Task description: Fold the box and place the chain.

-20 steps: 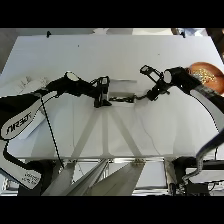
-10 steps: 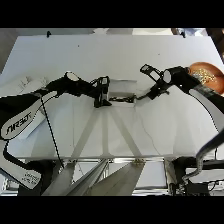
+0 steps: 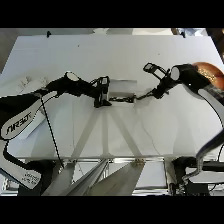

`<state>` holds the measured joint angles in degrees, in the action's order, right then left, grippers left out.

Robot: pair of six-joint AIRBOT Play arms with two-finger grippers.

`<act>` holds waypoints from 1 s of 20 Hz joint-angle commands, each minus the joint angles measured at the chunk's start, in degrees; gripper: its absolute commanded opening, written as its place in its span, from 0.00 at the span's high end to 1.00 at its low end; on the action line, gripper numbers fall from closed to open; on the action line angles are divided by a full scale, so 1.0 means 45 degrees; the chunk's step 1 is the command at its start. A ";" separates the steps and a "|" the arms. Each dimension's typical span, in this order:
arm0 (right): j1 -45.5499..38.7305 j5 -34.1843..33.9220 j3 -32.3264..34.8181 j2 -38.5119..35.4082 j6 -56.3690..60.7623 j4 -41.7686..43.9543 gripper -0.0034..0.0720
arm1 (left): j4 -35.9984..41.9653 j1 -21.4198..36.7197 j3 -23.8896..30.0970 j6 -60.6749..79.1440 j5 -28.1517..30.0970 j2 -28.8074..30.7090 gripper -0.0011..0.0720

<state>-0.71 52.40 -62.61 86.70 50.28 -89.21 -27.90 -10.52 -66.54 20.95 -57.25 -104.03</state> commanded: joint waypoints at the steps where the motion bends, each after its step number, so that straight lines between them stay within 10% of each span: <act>1: -0.0753 0.0175 -0.0029 0.0034 -0.1467 0.0335 0.22 | -0.0005 0.0015 0.0000 0.0000 0.0005 0.0010 0.30; 10: -0.0942 0.0000 -0.0029 0.1277 -0.2278 0.1792 0.24 | -0.0005 0.0015 0.0000 0.0000 0.0005 0.0010 0.30; 14: -0.0889 0.0141 -0.0029 0.1282 -0.1821 0.1778 0.93 | -0.0005 0.0015 0.0000 0.0000 0.0005 0.0010 0.30; 20: -0.0005 0.0199 -0.0029 0.0107 -0.1462 0.2254 0.94 | -0.0005 0.0015 0.0000 0.0000 0.0005 0.0010 0.30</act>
<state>-2.39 54.63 -62.59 90.08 43.09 -79.85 -27.92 -10.50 -66.54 20.95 -57.25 -104.03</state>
